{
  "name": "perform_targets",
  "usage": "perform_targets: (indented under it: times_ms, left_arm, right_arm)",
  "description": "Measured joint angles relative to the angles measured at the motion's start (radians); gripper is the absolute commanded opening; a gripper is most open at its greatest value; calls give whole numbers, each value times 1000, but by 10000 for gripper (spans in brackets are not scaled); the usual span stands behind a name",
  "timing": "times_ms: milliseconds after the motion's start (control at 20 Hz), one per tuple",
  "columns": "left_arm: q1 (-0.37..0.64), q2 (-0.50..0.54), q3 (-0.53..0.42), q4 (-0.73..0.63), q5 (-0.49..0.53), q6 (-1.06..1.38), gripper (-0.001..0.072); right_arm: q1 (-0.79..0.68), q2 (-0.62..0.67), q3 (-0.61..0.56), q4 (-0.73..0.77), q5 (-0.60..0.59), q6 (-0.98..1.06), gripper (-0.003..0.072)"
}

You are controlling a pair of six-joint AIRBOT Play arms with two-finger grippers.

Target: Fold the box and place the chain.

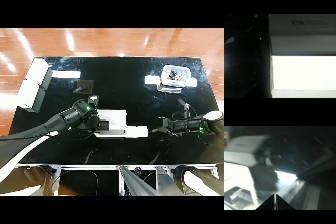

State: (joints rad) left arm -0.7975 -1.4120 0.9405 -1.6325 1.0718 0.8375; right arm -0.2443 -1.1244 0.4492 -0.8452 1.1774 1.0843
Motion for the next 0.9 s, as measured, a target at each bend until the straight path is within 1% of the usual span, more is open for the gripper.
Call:
perform_targets:
  times_ms: [200,350,600,650,700,900]
  left_arm:
    - [0,0,0,-1,0,0,19]
    - [0,0,0,-3,0,0,19]
    - [0,0,0,-3,1,0,19]
    - [0,0,0,-3,1,0,19]
    - [0,0,0,-3,1,0,19]
    - [0,0,0,-6,1,0,19]
  right_arm:
    - [74,-27,-33,-19,-35,89,29]
    - [172,-58,-40,53,-87,95,29]
    - [319,-80,-24,209,-196,36,34]
    - [341,-82,-16,235,-199,27,268]
    - [365,-82,-7,253,-202,21,480]
    - [422,-84,27,291,-189,5,483]
